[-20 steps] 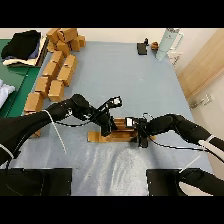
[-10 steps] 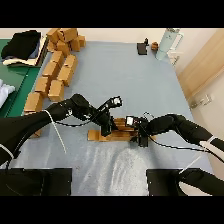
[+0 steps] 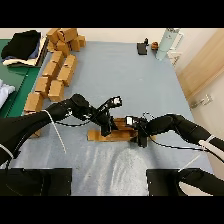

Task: Fold the box.

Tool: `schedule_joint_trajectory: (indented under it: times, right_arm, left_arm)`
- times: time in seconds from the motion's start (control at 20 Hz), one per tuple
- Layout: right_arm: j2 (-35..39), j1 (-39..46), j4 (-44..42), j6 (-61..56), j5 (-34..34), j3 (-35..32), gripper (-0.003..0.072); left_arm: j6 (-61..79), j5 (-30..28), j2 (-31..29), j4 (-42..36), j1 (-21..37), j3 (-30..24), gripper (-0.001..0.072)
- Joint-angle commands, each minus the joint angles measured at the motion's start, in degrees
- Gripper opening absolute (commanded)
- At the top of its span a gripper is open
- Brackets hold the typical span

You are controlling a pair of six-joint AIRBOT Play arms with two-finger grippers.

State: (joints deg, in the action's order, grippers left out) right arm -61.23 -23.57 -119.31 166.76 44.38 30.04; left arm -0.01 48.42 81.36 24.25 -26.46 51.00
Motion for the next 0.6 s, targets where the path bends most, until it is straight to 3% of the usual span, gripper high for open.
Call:
schedule_joint_trajectory:
  times: [0.0,0.05,0.1,0.15,0.55]
  right_arm:
    - [0.44,-0.07,-0.07,-0.33,1.14,0.00,0.0556]
    - [1.03,-0.04,-0.07,-0.48,1.14,0.00,0.0572]
    - [1.70,-0.04,-0.07,-1.33,1.14,0.00,0.0650]
    - [1.99,-0.04,-0.02,-2.47,1.11,0.00,0.0677]
    - [1.79,-0.04,0.00,-2.64,1.05,0.00,0.0655]
  left_arm:
    - [0.02,0.02,-0.02,-0.02,0.00,0.07,0.0014]
    - [0.02,0.02,-0.04,-0.02,0.00,0.07,0.0014]
    - [0.02,0.02,-0.02,-0.02,0.02,0.07,0.0014]
    - [0.02,0.02,-0.02,-0.02,0.00,0.07,0.0014]
    - [0.02,0.04,-0.04,-0.02,0.02,0.07,0.0014]
